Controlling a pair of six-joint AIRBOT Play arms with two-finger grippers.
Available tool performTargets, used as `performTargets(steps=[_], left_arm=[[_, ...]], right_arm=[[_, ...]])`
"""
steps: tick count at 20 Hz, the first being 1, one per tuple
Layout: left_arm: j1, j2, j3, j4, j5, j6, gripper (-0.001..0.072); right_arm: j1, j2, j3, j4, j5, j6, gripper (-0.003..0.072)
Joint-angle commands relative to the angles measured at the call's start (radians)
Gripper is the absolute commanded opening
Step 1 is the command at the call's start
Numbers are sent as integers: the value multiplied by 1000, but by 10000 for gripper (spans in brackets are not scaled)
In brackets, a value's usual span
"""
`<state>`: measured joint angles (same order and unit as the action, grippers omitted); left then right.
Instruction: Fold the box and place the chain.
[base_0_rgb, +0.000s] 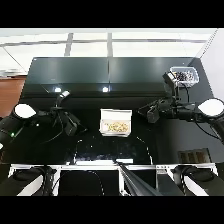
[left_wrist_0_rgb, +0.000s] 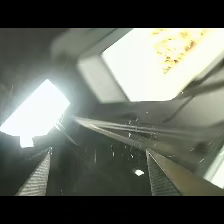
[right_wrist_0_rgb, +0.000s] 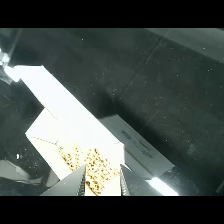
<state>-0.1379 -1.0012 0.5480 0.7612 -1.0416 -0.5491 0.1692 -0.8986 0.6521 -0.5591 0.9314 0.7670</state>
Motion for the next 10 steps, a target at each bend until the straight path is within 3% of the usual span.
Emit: performTargets(steps=[1, 4, 7, 10], left_arm=[[-76, -9, -11, -75, 140, 540, 718], [-167, -52, -11, -74, 243, 739, 717], [-240, -126, -5, -75, 270, 835, 716], [-241, -201, 16, -100, 275, 835, 716]], right_arm=[[0, 0, 0, 0, 0, 0, 258], [0, 0, 0, 1, 0, 0, 258], [0, 0, 0, 1, 0, 1, 258], [0, 0, 0, 1, 1, 4, 258]])
